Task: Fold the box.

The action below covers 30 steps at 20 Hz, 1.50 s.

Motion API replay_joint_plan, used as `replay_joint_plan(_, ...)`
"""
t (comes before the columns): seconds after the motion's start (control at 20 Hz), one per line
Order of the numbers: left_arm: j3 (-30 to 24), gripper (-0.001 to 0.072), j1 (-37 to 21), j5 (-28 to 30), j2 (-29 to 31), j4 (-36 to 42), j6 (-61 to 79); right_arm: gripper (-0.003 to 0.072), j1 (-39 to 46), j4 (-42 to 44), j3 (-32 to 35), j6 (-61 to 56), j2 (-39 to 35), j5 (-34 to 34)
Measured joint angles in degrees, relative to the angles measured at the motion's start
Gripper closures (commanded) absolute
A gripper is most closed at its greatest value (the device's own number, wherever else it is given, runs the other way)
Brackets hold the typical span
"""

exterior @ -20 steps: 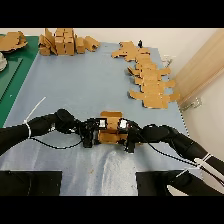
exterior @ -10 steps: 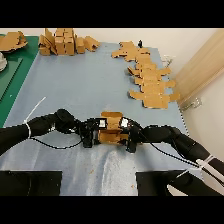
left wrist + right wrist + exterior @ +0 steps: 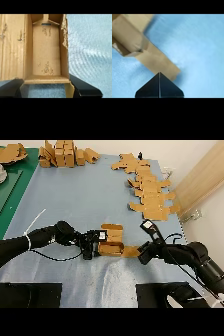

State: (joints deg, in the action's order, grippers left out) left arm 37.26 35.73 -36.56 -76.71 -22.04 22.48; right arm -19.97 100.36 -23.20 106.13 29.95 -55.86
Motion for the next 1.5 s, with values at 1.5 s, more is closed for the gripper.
replay_joint_plan(1.5,0.00,0.0184,0.00,0.04,0.00,0.00,0.02,0.0573,15.52,33.83,0.57,0.46,18.95,1.22)
